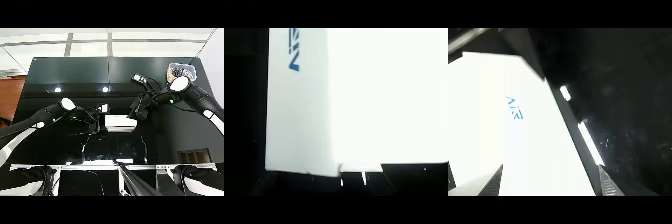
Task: Fold the box and place the chain.
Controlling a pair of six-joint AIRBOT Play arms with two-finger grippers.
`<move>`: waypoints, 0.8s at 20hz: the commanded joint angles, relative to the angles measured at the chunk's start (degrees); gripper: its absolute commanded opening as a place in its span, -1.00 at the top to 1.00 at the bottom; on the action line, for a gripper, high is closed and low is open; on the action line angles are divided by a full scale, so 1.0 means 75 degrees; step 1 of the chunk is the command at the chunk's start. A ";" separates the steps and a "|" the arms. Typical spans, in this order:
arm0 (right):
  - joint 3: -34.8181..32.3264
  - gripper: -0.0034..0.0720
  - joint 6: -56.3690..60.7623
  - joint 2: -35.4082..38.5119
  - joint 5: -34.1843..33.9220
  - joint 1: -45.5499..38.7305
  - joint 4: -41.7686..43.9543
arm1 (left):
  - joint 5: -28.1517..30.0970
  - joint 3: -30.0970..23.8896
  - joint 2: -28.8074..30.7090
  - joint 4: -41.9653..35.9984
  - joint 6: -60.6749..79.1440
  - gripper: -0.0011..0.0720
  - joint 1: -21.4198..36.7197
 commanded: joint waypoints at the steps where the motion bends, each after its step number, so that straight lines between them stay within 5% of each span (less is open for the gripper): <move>1: -0.0006 -1.00 -0.0562 -0.0044 0.0064 0.0221 -0.0201 | 0.0000 0.0006 -0.0006 0.0000 0.0003 0.17 -0.0003; 9: -0.0003 -1.00 -0.0944 -0.0041 0.0079 0.0729 -0.0574 | 0.0000 0.0006 -0.0006 0.0000 0.0003 0.17 -0.0003; 11: -0.0003 -0.41 -0.0944 -0.0041 0.0079 0.0734 -0.0740 | 0.0000 0.0006 -0.0006 0.0000 0.0003 0.17 -0.0003; 15: -0.0003 -0.37 -0.0868 -0.0035 0.0079 0.0740 -0.0737 | 0.0000 0.0006 -0.0006 0.0000 0.0003 0.17 -0.0003; 16: -0.0003 0.04 -0.0822 -0.0023 0.0085 0.0740 -0.0737 | 0.0000 0.0006 -0.0006 0.0000 0.0003 0.17 -0.0003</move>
